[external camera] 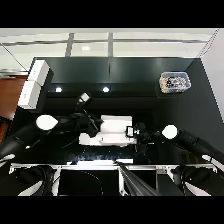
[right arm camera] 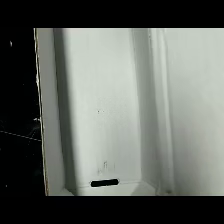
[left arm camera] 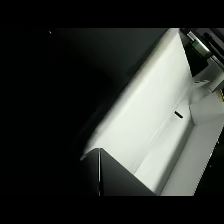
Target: Fold the box and place the chain.
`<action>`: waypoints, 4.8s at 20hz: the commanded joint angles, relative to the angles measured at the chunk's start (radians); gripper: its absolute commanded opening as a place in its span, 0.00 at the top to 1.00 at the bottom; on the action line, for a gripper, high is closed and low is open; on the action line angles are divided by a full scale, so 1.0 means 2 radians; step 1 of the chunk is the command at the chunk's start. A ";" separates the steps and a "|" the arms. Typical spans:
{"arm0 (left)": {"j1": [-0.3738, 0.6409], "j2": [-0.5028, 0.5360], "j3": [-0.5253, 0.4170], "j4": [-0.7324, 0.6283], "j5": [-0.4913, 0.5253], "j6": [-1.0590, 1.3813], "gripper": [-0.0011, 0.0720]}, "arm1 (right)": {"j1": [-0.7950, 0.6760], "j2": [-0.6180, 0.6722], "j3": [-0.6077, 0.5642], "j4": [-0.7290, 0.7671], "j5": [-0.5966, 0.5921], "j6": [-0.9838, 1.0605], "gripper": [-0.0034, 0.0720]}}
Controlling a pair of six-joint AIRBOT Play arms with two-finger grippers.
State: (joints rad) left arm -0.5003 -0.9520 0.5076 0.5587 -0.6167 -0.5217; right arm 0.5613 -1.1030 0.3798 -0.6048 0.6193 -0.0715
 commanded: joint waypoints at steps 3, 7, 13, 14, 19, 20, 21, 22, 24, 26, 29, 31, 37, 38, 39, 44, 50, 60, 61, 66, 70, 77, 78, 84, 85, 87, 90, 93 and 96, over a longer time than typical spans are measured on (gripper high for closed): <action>0.078 0.087 -0.013 0.200 -0.118 -0.066 0.94 | 0.000 0.000 0.000 0.000 0.000 0.000 0.39; 0.039 0.075 -0.053 0.213 -0.146 0.083 0.01 | 0.000 0.000 0.000 0.000 0.000 0.000 0.39; -0.031 0.021 -0.061 0.152 -0.072 0.162 0.01 | 0.000 0.000 0.000 0.000 0.000 0.000 0.39; -0.032 0.015 -0.061 0.151 -0.053 0.166 0.02 | 0.000 0.000 0.000 0.000 0.000 0.000 0.39; -0.037 0.000 -0.060 0.139 -0.036 0.166 0.05 | 0.000 0.000 0.000 0.000 0.000 0.000 0.39; -0.037 -0.003 -0.060 0.123 -0.033 0.167 0.07 | 0.000 0.000 0.000 0.000 0.000 0.000 0.39; -0.037 -0.005 -0.060 0.113 -0.031 0.169 0.17 | 0.000 0.000 0.000 0.000 0.000 0.000 0.39; -0.037 -0.006 -0.060 0.106 -0.031 0.172 0.23 | 0.000 0.000 0.000 0.000 0.000 0.000 0.39; -0.037 -0.006 -0.060 0.105 -0.029 0.171 0.62 | 0.000 0.000 0.000 0.000 0.000 0.000 0.39; -0.037 -0.006 -0.058 0.095 -0.038 0.171 0.64 | 0.000 0.000 0.000 0.000 0.000 0.000 0.39; -0.037 -0.006 -0.058 0.084 -0.053 0.171 0.64 | 0.000 0.000 0.000 0.000 0.000 0.000 0.39; -0.037 -0.006 -0.058 0.081 -0.050 0.171 0.67 | 0.000 0.000 0.000 0.000 0.000 0.000 0.39; -0.037 -0.006 -0.058 0.080 -0.049 0.171 0.89 | 0.000 0.000 0.000 0.000 0.000 0.000 0.39; -0.037 -0.006 -0.058 0.079 -0.049 0.171 0.89 | 0.000 0.000 0.000 0.000 0.000 0.000 0.39; -0.037 -0.007 -0.058 0.078 -0.048 0.171 0.89 | 0.000 0.000 0.000 0.000 0.000 0.000 0.39; -0.037 -0.011 -0.058 0.046 -0.049 0.172 0.89 | 0.000 0.000 0.000 0.000 0.000 0.000 0.39; -0.036 -0.002 -0.044 0.136 -0.117 0.142 0.81 | 0.000 0.000 0.000 0.000 0.000 0.000 0.39; -0.044 -0.019 -0.040 0.128 -0.042 0.128 0.07 | 0.000 0.000 0.000 -0.001 0.000 0.000 0.39; -0.055 -0.025 -0.040 0.121 -0.039 0.144 0.09 | 0.000 0.000 0.000 -0.001 0.000 0.000 0.39; -0.080 -0.031 -0.040 0.121 -0.031 0.145 0.81 | 0.000 0.000 0.000 -0.001 0.000 0.000 0.39; -0.080 -0.031 -0.040 0.119 -0.015 0.145 0.82 | 0.000 0.000 0.000 -0.001 0.000 0.000 0.39; -0.080 -0.031 -0.040 0.079 0.002 0.145 0.82 | 0.000 0.000 0.000 -0.001 0.000 0.000 0.39; -0.080 -0.031 -0.040 0.079 0.002 0.145 0.82 | 0.000 0.000 0.000 -0.001 0.000 0.000 0.39; -0.081 -0.031 -0.040 0.063 -0.023 0.145 0.87 | 0.000 0.000 0.000 -0.001 0.000 0.000 0.39; -0.084 -0.031 -0.040 0.060 -0.024 0.145 0.87 | 0.000 0.000 0.000 -0.001 0.000 0.000 0.39; -0.093 -0.037 -0.040 0.052 -0.014 0.145 0.87 | 0.000 0.000 0.000 -0.001 0.000 0.000 0.39; -0.116 -0.054 -0.040 0.051 0.014 0.145 0.87 | 0.000 0.000 0.000 -0.001 0.000 0.000 0.39; -0.130 -0.057 -0.040 0.043 0.047 0.145 0.87 | 0.000 0.000 0.000 -0.001 0.000 0.000 0.39; -0.131 -0.057 -0.040 0.043 0.049 0.145 0.87 | 0.000 0.000 0.000 -0.001 0.000 0.000 0.39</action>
State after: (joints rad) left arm -0.7528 -1.0618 0.4267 0.6506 -0.5476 -0.2317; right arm 0.5613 -1.1030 0.3798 -0.6071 0.6209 -0.0727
